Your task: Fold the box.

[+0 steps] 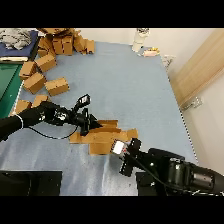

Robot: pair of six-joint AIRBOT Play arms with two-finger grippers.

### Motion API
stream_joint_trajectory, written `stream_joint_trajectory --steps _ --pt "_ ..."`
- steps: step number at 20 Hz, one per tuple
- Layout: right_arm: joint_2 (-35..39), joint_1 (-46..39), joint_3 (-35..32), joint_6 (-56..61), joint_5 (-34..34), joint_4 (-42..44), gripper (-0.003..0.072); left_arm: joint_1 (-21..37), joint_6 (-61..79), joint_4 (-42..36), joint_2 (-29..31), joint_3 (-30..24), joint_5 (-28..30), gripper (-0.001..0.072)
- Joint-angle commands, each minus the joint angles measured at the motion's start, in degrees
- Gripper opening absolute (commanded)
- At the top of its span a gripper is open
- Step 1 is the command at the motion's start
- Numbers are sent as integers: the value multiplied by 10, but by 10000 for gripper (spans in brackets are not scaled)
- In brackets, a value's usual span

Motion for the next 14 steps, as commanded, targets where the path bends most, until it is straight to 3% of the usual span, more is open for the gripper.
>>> stream_joint_trajectory --steps 1,4,7,14 --pt "-46 45 -14 33 1 -123 5 0 0 0 0 0 0 11" --pt "-98 45 -24 26 -44 -125 7 0 0 0 0 0 0 11" --pt "-127 44 -24 27 -68 -129 183 0 0 0 0 0 0 11" --pt "-139 43 -24 27 -99 -153 184 0 0 0 0 0 0 12"
